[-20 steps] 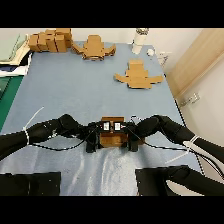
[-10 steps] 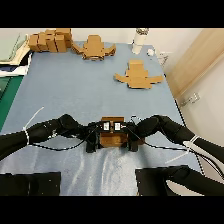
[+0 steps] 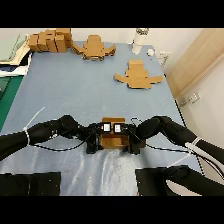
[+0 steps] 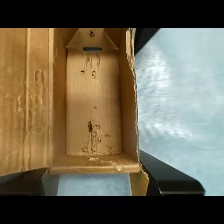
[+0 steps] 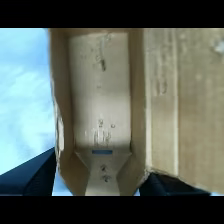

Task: Fold the box.

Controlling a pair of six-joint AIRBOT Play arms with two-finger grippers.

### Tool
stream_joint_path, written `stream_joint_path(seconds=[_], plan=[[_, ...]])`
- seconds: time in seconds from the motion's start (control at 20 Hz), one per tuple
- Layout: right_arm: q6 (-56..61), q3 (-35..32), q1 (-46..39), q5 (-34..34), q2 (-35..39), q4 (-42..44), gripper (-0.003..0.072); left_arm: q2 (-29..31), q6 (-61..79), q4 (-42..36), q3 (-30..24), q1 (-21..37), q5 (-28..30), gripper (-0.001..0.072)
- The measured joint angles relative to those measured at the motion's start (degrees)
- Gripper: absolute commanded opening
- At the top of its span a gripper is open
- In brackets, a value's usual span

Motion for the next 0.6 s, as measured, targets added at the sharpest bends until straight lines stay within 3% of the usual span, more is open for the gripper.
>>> stream_joint_path(seconds=[0.4, 0.6], plan=[[12.4, 1.0, -0.1, -0.1, 9.4, -11.4, 0.0720, 0.0, -0.3, 0.0, 0.0, 0.1, 0.5, 0.0412], [15.6, 1.1, -0.2, -4.6, 14.1, -12.1, 0.0720, 0.0, -0.3, 0.0, 0.0, 0.1, 0.5, 0.0411]])
